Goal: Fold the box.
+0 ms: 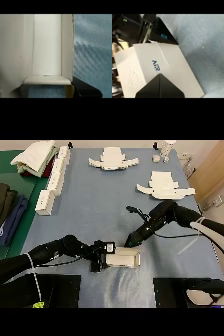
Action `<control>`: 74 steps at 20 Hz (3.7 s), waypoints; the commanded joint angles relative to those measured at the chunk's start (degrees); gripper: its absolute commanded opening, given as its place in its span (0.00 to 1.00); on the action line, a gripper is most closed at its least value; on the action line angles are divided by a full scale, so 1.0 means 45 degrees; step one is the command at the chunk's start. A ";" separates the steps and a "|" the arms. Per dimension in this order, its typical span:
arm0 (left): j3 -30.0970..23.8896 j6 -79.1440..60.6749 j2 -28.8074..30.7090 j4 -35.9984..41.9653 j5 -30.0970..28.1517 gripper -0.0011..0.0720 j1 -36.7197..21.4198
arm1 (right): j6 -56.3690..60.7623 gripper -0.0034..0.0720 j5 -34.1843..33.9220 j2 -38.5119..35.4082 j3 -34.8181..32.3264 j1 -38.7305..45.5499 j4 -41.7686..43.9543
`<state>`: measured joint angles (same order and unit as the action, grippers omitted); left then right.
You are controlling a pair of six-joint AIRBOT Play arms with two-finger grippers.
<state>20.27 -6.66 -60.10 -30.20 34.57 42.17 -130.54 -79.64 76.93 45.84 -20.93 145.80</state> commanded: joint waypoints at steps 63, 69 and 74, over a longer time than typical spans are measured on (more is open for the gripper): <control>0.0010 0.0000 0.0010 0.0000 0.0000 0.69 0.0000 | -0.0704 0.59 1.1978 -0.8534 -0.5246 -0.8437 -1.0452; 0.0010 0.0000 0.0010 0.0000 0.0000 0.69 0.0000 | -0.0520 0.27 1.1924 -0.7830 -0.5251 -0.8451 -1.0292; 0.0010 0.0000 0.0010 0.0000 0.0000 0.69 0.0000 | -0.0563 0.45 1.1706 -0.7810 -0.5260 -0.8476 -0.9549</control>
<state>20.27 -6.66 -60.05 -30.20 34.57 42.17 -132.99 -26.30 41.63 22.20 -59.00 100.75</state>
